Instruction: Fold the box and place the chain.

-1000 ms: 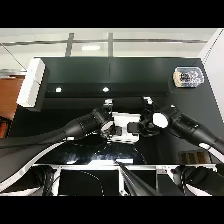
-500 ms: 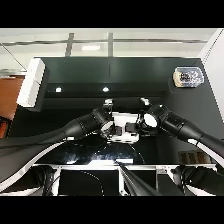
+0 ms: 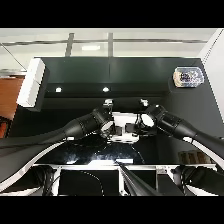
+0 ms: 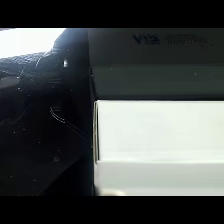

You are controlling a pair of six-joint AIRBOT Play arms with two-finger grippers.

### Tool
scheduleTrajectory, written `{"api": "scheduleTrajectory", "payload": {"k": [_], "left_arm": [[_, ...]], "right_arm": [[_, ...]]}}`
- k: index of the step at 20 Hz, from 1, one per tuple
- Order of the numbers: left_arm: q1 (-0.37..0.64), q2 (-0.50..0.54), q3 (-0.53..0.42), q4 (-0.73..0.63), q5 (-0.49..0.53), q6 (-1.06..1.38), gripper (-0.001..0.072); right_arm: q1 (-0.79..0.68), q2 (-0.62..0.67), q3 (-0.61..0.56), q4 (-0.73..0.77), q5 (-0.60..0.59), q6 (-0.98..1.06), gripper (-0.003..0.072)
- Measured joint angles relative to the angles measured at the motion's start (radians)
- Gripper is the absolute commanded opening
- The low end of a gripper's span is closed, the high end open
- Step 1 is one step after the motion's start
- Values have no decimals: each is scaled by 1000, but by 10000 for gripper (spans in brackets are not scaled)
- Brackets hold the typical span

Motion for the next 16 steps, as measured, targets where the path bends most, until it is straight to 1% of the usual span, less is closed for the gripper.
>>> {"api": "scheduleTrajectory", "payload": {"k": [5,6,7,11,13,14,15,16], "left_arm": [[0,0,0,0,0,0,29],[0,0,0,0,0,0,28],[0,0,0,0,0,0,28],[0,0,0,0,0,0,28],[0,0,0,0,-1,0,28],[0,0,0,0,-1,0,28],[0,0,0,0,-2,0,28],[0,0,0,0,-3,-3,28]], "right_arm": [[0,-4,0,-2,-3,6,120],[0,-4,0,-2,-3,12,56],[0,-5,0,-4,-2,16,43],[0,-6,0,-4,-3,23,42],[0,-6,0,-3,-4,24,50],[0,-6,0,-3,-4,24,112],[0,-6,0,-2,-7,26,136],[0,-6,0,0,-10,26,134]]}}
